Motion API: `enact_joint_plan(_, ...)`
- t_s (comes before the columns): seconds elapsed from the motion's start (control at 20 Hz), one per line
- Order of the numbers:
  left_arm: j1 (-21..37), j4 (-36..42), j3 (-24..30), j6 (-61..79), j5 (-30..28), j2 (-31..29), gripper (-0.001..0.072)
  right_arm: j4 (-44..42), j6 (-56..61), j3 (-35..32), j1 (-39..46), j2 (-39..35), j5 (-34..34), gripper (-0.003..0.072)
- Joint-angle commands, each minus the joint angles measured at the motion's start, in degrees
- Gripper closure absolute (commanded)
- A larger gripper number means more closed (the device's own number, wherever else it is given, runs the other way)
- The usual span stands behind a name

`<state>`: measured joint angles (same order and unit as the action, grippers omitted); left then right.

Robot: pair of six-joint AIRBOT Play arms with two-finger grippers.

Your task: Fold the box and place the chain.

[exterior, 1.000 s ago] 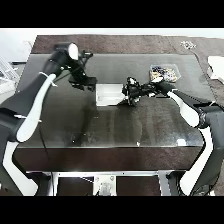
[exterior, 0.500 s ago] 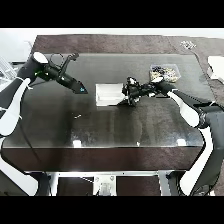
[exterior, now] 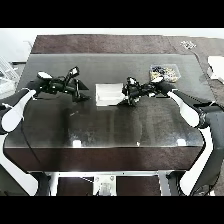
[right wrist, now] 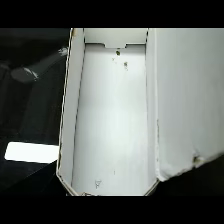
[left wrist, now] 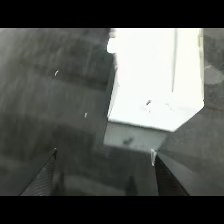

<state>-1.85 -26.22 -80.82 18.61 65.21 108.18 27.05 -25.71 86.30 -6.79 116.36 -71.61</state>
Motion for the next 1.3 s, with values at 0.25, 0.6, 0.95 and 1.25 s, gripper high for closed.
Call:
enact_joint_plan(0.25, -2.89, 3.39, 0.70, 14.16, 1.92, 2.36, -0.0011, -0.02, 0.00, 0.04, -0.02, 0.00, 0.00, 0.0170)
enact_joint_plan(0.6, -3.67, 5.11, 0.70, 14.25, 5.03, 3.61, -0.0011, -0.02, 0.00, 0.04, -0.02, 0.00, 0.00, 0.0171)
enact_joint_plan(0.95, -4.79, 5.81, 0.70, 12.90, 2.60, 3.78, -0.0011, -0.02, 0.00, 0.04, -0.02, 0.00, 0.00, 0.0171)
enact_joint_plan(1.25, -5.27, 8.04, 0.59, 11.21, 1.73, 5.22, -0.0011, -0.02, 0.00, 0.04, -0.02, 0.00, 0.00, 0.0170)
